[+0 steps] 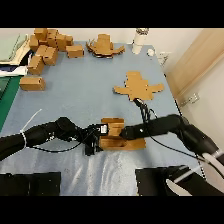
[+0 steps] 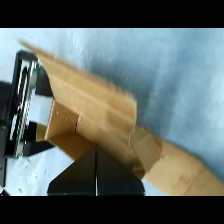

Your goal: Fold the box.

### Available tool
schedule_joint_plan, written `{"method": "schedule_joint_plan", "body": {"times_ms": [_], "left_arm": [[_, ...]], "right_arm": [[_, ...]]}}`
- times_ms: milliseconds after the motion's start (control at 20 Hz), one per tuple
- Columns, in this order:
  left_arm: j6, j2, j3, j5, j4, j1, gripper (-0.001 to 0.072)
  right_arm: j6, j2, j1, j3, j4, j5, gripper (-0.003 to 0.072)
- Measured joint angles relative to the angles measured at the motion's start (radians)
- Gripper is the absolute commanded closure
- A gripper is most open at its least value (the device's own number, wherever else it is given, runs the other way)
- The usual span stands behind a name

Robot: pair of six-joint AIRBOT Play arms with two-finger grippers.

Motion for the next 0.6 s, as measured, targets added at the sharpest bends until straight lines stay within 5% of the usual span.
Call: {"method": "schedule_joint_plan", "body": {"times_ms": [300, 600], "left_arm": [[0.0, 0.0, 0.0, 0.0, 0.0, 0.0, 0.0238], [-0.002, 0.0, 0.0, 0.0, 0.0, 0.0, 0.0238]], "right_arm": [[-0.158, -0.272, 0.0, 0.137, -0.003, 0.016, 0.0683], [-0.243, -0.372, 0.0, 0.161, -0.01, -0.027, 0.0683]]}}
